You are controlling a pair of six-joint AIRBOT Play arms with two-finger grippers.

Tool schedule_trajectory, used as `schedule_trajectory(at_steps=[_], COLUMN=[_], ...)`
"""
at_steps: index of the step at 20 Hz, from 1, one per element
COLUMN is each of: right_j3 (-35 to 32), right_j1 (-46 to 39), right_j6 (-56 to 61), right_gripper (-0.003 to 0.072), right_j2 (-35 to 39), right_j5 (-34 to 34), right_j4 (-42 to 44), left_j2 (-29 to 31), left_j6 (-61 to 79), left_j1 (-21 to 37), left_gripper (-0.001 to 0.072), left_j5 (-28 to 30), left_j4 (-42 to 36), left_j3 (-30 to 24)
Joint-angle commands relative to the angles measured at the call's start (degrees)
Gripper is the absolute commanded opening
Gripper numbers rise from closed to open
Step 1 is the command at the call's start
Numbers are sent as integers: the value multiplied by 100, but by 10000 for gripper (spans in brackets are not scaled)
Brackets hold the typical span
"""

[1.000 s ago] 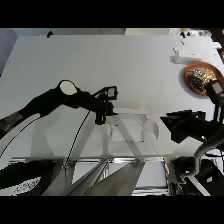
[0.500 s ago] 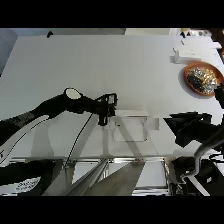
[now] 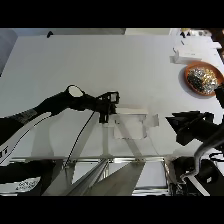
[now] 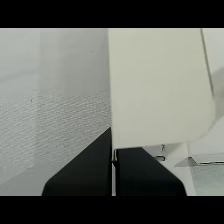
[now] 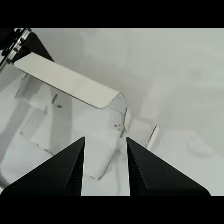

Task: Fold the box and place the chain.

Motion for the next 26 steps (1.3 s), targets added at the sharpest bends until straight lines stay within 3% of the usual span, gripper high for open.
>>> schedule_trajectory(at_steps=[1, 11, 13, 15, 18, 22, 26], right_j3=[7, 7, -57, -313, -1001, -1351, -1351], right_j1=[0, 0, 0, 0, 0, 0, 2], right_j6=[0, -166, -870, -1847, -3355, -4937, -5106], right_gripper=[299, 299, 296, 250, 19, 21, 21], right_j2=[7, 7, 4, -4, -269, -1322, -2111], right_j5=[15, 297, 313, 170, -352, -299, -361], right_j4=[-61, -57, 155, 533, 1261, 1342, 1351], left_j2=[-125, -125, -125, -125, -125, -125, -125], left_j6=[-24, -26, -26, -26, -26, -26, -26], left_j1=[-2, 0, 0, 0, 0, 0, 0], left_gripper=[1, 10, 10, 10, 10, 10, 10], left_j5=[-107, -57, -66, -68, -66, -66, -66], left_j4=[31, 28, 26, 26, 26, 26, 26], left_j3=[13, 13, 13, 13, 13, 13, 13])
